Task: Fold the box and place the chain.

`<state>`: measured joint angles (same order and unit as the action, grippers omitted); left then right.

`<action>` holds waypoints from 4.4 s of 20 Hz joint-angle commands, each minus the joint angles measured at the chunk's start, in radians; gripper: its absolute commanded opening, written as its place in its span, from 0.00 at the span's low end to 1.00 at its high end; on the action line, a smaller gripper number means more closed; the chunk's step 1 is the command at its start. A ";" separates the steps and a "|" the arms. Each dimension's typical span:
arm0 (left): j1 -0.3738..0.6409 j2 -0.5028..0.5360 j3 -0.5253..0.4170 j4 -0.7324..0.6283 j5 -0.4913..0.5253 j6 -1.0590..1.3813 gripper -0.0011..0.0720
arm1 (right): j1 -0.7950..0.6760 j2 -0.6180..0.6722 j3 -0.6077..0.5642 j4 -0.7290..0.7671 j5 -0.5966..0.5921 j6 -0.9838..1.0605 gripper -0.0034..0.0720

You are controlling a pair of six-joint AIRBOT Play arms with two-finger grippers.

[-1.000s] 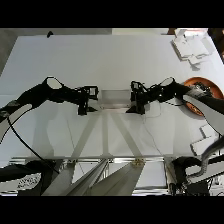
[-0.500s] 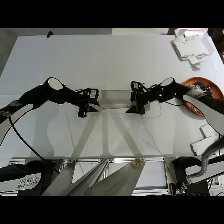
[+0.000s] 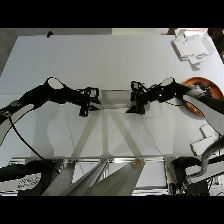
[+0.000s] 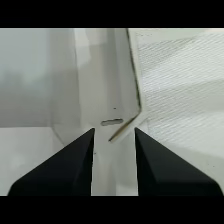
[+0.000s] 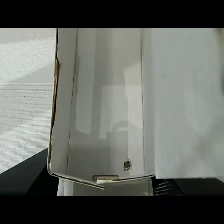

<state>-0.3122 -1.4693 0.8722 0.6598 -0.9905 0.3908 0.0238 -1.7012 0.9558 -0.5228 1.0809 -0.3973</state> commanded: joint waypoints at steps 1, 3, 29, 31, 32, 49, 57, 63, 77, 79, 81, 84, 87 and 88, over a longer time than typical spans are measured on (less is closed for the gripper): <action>0.002 -0.001 0.000 0.058 -0.033 -0.053 0.39 | 0.000 -0.001 0.001 0.000 0.000 0.000 0.63; 0.002 0.000 0.000 0.110 -0.011 -0.114 0.39 | 0.000 -0.001 0.001 0.000 0.000 0.000 0.63; -0.001 -0.001 0.000 0.137 0.131 -0.259 0.68 | 0.000 -0.001 0.001 0.000 0.000 0.000 0.63; -0.002 -0.001 0.000 0.087 0.133 -0.256 0.70 | 0.000 -0.001 0.001 0.000 0.000 0.000 0.63; -0.002 -0.001 0.000 0.077 0.130 -0.256 0.70 | 0.000 -0.001 0.001 0.000 0.000 0.000 0.63; -0.051 -0.079 0.000 0.019 0.142 -0.163 0.45 | 0.000 -0.001 0.001 0.000 0.000 0.000 0.63; -0.051 -0.054 0.000 0.029 0.171 -0.163 0.45 | 0.000 -0.001 0.001 0.000 0.000 0.000 0.63; -0.051 -0.048 0.000 0.028 0.093 -0.163 0.44 | 0.000 -0.001 0.001 0.000 0.000 0.000 0.63; -0.051 -0.049 0.000 -0.088 0.164 -0.162 0.13 | 0.000 -0.001 0.001 0.000 0.000 0.000 0.63; -0.051 -0.048 0.000 -0.087 0.164 -0.163 0.13 | 0.000 -0.001 0.001 0.000 0.000 0.000 0.63; -0.051 -0.049 0.000 -0.087 0.163 -0.163 0.07 | 0.000 -0.001 0.001 0.000 0.000 0.000 0.63; -0.051 -0.049 0.000 -0.087 0.160 -0.163 0.03 | 0.000 -0.001 0.001 0.000 0.000 0.000 0.63; -0.051 -0.049 0.000 -0.088 0.156 -0.163 0.11 | 0.000 -0.001 0.001 0.000 0.000 0.000 0.63; -0.051 -0.049 0.000 -0.091 0.152 -0.163 0.27 | 0.000 -0.001 0.001 0.000 0.000 0.000 0.63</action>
<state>-0.3634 -1.5185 0.8715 0.5735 -0.8375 0.2283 0.0231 -1.7012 0.9565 -0.5209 1.0782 -0.3962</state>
